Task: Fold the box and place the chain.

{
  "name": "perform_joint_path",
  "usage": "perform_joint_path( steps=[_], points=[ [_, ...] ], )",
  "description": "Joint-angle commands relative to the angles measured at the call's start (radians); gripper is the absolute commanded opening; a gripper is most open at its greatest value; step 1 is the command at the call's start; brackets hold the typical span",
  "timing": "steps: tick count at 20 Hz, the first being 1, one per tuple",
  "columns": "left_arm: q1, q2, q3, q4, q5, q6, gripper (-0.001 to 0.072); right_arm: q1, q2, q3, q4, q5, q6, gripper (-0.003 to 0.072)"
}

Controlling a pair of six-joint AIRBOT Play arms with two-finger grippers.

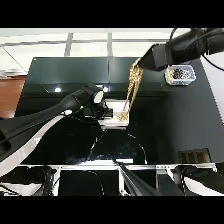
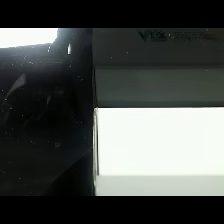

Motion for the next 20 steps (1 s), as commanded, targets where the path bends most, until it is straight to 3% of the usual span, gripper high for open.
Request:
perform_joint_path(
  steps=[1,4,9,15,20],
  points=[
    [0.000,0.000,0.001,0.001,0.002,0.000,0.0028,0.001,0.001,-0.065,-0.078,0.068,0.014,0.0013],
    [0.000,0.000,0.001,0.001,0.003,0.000,0.0028,0.005,0.001,-0.144,-0.013,0.048,0.013,0.0013],
    [0.000,0.000,0.001,0.001,0.003,0.000,0.0028,0.064,0.000,-0.231,0.063,-0.082,-0.005,0.0013],
    [0.000,0.000,0.001,0.001,0.003,0.000,0.0028,0.074,0.000,-0.323,-0.084,-0.106,0.049,0.0014],
    [0.000,0.000,0.001,0.001,0.006,0.000,0.0028,0.111,-0.003,-0.532,-0.042,-0.332,0.049,0.0014]
  ],
)
